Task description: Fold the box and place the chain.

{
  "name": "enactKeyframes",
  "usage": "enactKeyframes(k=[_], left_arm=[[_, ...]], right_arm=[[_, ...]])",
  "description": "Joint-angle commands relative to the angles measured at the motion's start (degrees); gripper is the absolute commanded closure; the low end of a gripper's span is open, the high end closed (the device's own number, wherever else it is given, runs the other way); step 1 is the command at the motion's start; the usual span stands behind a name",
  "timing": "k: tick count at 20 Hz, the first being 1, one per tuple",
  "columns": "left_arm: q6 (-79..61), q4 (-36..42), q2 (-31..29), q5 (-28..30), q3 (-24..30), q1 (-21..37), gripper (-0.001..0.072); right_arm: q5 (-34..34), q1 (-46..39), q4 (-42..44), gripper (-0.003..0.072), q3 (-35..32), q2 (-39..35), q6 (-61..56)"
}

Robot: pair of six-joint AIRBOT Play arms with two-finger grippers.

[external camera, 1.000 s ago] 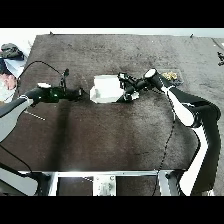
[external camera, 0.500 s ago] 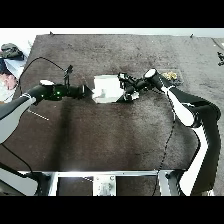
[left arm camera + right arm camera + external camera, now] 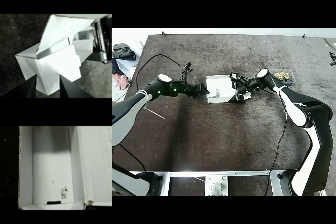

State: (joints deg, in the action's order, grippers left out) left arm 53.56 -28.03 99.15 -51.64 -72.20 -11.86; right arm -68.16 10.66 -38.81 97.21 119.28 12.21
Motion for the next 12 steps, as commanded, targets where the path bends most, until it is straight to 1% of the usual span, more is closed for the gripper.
enactKeyframes(k=[1, 4, 7, 10, 12], left_arm=[[6.99, -6.36, -0.04, 0.46, -2.10, -1.60, 0.0395], [12.00, -10.75, -0.02, 1.95, -3.41, -2.99, 0.0395], [20.52, -17.77, 0.00, 3.08, -5.01, -4.96, 0.0394], [27.32, -23.52, 0.11, 3.17, -7.13, -6.45, 0.0394], [31.17, -25.73, 0.85, 2.56, -8.44, -7.10, 0.0394]], right_arm=[[0.02, -0.02, 0.02, 0.0089, 0.04, 0.02, -0.02], [0.00, -0.02, 0.02, 0.0089, 0.04, 0.02, 0.00], [0.00, -0.02, 0.02, 0.0089, 0.04, 0.02, -0.02], [0.02, -0.02, 0.02, 0.0089, 0.04, 0.02, -0.02], [0.04, -0.02, 0.00, 0.0089, 0.04, 0.02, 0.00]])
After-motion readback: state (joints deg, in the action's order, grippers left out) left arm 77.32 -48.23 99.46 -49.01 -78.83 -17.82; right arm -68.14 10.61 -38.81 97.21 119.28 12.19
